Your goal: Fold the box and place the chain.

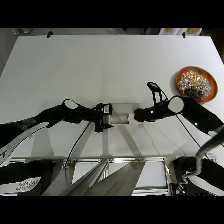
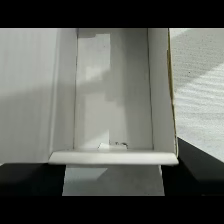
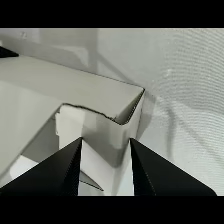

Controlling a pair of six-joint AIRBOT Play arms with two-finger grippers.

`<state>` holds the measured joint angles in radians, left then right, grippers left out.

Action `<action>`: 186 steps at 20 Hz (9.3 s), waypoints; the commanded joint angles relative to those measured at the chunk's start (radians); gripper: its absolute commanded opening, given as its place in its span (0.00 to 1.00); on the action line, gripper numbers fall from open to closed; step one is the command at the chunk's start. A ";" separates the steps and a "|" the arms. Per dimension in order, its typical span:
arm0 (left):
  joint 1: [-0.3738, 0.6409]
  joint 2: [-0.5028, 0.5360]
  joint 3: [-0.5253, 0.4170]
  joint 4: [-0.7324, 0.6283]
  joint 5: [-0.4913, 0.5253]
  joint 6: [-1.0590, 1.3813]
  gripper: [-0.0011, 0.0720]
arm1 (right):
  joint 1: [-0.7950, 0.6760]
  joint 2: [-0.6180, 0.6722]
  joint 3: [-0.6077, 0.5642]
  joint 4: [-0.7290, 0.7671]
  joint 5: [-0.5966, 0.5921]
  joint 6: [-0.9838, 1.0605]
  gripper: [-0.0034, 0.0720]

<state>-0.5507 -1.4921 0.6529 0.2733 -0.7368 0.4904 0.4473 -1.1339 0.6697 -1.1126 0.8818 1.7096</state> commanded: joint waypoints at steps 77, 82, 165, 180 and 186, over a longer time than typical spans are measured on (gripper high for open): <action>0.000 0.000 0.000 0.000 0.000 0.000 0.55 | -0.713 -0.163 0.506 -0.462 0.246 -0.298 0.33; 0.000 0.000 0.000 0.000 0.000 0.000 0.55 | -0.792 -0.311 0.506 -0.467 0.162 -0.429 0.33; 0.000 0.000 0.000 0.000 0.000 0.000 0.55 | -0.129 0.097 0.247 -0.332 0.345 -0.187 0.15; 0.000 0.000 0.000 0.000 0.000 0.000 0.55 | -0.272 -0.126 0.163 -0.357 0.189 -0.164 0.43; 0.000 0.000 0.000 0.000 0.000 0.000 0.55 | -0.272 -0.191 0.163 -0.357 0.126 -0.134 0.43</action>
<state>-0.5507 -1.4921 0.6529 0.2733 -0.7372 0.4900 0.1761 -1.2991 0.8326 -1.4708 1.0508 1.5539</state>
